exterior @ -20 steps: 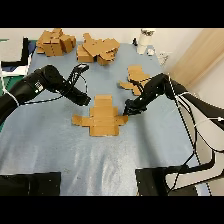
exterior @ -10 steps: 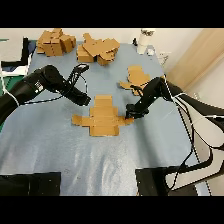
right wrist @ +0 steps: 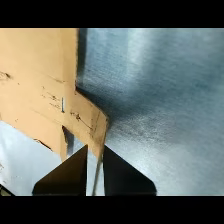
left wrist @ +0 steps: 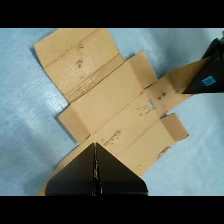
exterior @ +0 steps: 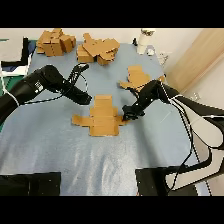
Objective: Fold the box.
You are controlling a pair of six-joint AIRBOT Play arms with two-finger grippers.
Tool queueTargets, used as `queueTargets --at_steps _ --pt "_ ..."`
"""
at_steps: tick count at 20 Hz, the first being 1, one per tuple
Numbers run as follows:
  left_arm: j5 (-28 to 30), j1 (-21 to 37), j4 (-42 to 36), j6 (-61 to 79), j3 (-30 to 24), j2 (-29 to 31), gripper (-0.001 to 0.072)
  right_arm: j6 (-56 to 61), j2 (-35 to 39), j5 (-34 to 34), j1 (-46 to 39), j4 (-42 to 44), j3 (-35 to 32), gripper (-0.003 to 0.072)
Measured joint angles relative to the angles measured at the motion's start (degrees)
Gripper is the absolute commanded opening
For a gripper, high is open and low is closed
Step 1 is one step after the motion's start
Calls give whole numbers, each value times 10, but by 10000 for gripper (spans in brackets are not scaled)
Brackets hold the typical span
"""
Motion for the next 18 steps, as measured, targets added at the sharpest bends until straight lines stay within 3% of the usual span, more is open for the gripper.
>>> queueTargets --at_steps 10,16,17,18 --pt "-22 3 -112 1 0 1 11 -56 10 46 58 36 -3 5" --pt "-139 59 -134 16 -14 2 13 -73 83 91 80 39 -67 4" --pt "-156 75 -142 20 -20 2 209 -75 101 101 80 39 -87 4" --pt "-173 93 -153 23 -27 2 473 -77 123 114 81 39 -111 4"
